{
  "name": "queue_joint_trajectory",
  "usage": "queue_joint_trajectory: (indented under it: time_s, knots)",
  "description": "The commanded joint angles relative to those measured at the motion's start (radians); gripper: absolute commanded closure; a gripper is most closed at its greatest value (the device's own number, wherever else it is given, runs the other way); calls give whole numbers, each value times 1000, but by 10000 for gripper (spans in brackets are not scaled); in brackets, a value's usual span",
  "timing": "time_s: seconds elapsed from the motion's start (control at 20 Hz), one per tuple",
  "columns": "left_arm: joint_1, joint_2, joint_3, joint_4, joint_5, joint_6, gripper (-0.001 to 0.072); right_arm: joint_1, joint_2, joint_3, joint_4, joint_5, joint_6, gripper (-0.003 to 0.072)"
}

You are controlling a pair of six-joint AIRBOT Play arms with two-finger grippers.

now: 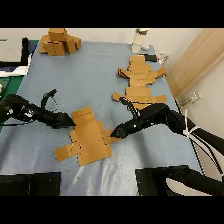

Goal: Fold the box.

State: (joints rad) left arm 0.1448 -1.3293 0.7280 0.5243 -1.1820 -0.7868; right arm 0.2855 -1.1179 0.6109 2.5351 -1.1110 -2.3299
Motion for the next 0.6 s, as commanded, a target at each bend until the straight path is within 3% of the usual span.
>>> queue_joint_trajectory:
  time_s: [0.0, 0.25, 0.3, 0.35, 0.5, 0.55]
  knots:
    - [-16, -116, 0, -193, -5, 157, 141, 1, 1, 0, 1, 1, 0, 683]
    - [-82, -185, 0, -325, -24, 324, 143, 1, 1, 0, -1, 4, 3, 683]
    - [-82, -185, 0, -343, -35, 347, 204, 1, 1, 0, -4, 3, 5, 683]
    - [-80, -185, 0, -346, -55, 374, 332, 1, 1, 0, -8, 4, 10, 683]
    - [-83, -185, 0, -322, -89, 399, 373, 1, 1, 0, -10, 5, 10, 683]
    - [-83, -185, 0, -318, -95, 407, 552, 1, 0, 0, -10, 5, 10, 683]
